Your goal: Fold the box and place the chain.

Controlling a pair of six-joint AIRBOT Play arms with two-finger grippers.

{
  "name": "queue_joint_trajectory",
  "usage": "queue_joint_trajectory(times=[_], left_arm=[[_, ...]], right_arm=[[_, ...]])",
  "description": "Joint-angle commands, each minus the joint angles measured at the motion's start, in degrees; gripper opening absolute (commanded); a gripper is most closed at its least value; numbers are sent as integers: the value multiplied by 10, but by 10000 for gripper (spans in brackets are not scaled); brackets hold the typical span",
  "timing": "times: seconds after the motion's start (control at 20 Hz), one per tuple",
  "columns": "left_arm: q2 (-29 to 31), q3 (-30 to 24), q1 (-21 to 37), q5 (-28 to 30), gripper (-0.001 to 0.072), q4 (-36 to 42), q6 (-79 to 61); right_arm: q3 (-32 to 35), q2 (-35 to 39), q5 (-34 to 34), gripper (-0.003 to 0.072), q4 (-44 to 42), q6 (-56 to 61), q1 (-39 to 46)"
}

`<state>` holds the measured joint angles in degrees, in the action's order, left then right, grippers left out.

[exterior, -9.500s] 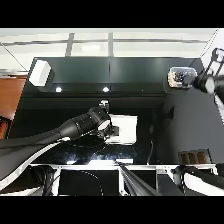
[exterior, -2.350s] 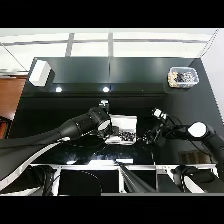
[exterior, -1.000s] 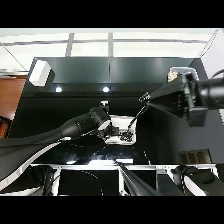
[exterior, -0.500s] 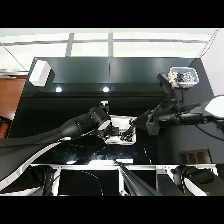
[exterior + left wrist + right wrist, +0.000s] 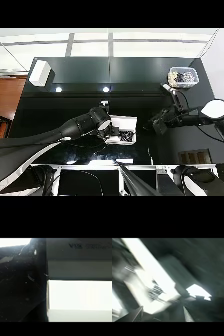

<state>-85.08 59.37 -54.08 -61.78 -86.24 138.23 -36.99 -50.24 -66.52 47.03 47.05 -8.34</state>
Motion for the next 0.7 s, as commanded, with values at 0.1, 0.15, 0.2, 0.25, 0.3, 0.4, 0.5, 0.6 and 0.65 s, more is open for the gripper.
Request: queue_joint_trajectory(times=[0.1,0.15,0.2,0.25,0.3,0.4,0.5,0.6,0.65], left_arm=[[0,0,0,0,30,0,0],[0,0,0,0,30,0,0],[0,0,0,0,30,0,0],[0,0,0,1,30,0,0],[0,0,0,1,30,0,0],[0,0,0,1,30,0,0],[0,0,0,1,30,0,0],[0,0,0,1,30,0,0],[0,0,0,1,30,0,0]], right_arm=[[110,-14,121,584,6,-353,-9],[123,-15,138,584,0,-417,-26],[125,-20,152,584,3,-440,-42],[125,-30,169,584,-8,-443,-52],[125,-42,183,583,-28,-447,-61],[125,-73,191,549,-59,-465,-79],[125,-97,192,547,-50,-470,-101],[125,-108,204,546,-44,-486,-122],[125,-110,224,546,-44,-487,-132]])
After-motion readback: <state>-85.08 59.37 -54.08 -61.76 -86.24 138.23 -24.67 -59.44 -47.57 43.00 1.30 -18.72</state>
